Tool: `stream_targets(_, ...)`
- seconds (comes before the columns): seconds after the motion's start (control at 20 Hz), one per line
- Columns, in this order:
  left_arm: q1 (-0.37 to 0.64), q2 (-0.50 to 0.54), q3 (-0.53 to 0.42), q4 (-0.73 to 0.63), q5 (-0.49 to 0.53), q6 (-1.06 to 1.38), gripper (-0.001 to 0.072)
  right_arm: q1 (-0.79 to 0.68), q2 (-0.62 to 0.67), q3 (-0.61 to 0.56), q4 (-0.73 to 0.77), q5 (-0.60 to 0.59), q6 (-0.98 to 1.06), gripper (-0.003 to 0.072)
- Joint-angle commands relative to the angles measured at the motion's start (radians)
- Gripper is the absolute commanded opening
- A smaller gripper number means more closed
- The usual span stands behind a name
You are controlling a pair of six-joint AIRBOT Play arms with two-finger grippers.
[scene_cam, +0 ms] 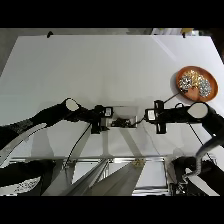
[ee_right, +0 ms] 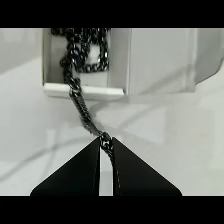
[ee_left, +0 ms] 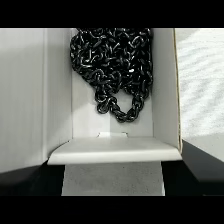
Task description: Fold the box and place the chain.
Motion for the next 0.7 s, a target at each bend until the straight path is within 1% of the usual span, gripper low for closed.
stream_targets(0.0,-0.001,0.0,0.0,0.0,0.0,0.0,0.0136,0.001,0.172,0.001,0.121,0.109,0.008,0.0016)
stream_targets(0.1,-0.001,0.0,0.0,0.0,0.0,0.0,0.0136,0.001,0.218,0.001,0.275,0.137,0.008,0.0016)
stream_targets(0.2,-0.001,0.0,0.0,0.0,0.0,0.0,0.0136,0.002,0.223,0.001,0.405,0.136,0.007,0.0016)
stream_targets(0.3,-0.001,0.0,0.0,0.0,0.0,0.0,0.0136,0.043,0.222,0.001,0.429,0.112,0.007,0.0016)
stream_targets(0.4,-0.001,0.0,0.0,0.0,0.0,0.0,0.0136,0.13,0.218,0.001,0.429,0.034,0.008,0.0016)
stream_targets(0.5,-0.001,0.0,0.0,0.0,0.0,0.0,0.0136,0.22,0.198,0.001,0.437,-0.098,0.019,0.0016)
stream_targets(0.6,-0.001,0.0,0.0,0.0,0.0,0.0,0.0136,0.294,0.152,0.001,0.438,-0.214,0.08,0.0016)
stream_targets(0.65,-0.001,0.0,0.0,0.0,0.0,0.0,0.0136,0.321,0.123,0.001,0.437,-0.247,0.095,0.0017)
